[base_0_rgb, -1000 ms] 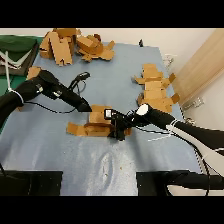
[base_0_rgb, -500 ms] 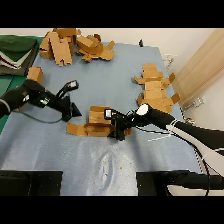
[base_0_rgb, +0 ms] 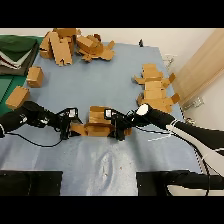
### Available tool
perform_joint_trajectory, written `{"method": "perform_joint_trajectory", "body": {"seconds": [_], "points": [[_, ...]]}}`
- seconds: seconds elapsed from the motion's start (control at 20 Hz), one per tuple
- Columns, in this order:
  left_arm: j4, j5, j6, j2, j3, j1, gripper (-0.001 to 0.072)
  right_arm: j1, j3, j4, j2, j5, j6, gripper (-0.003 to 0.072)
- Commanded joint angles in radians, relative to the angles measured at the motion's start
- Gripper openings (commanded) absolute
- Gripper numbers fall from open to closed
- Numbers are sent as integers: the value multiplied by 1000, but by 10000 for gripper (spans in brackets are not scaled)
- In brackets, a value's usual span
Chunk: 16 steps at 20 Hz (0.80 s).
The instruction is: Fold the box.
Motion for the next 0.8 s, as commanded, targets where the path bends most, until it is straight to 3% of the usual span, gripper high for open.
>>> {"method": "perform_joint_trajectory", "body": {"seconds": [0.0,0.05,0.1,0.15,0.75], "points": [[-22,50,36,6,-14,-57,558,0,1,0,1,0,0,509],[-21,75,35,6,-14,-76,553,0,1,0,1,-1,0,509],[-21,101,19,6,-14,-91,388,0,1,0,1,0,0,509],[-21,122,6,6,-14,-100,286,0,1,0,1,0,0,509],[-79,153,6,6,-14,-104,283,0,1,0,1,0,0,509]]}}
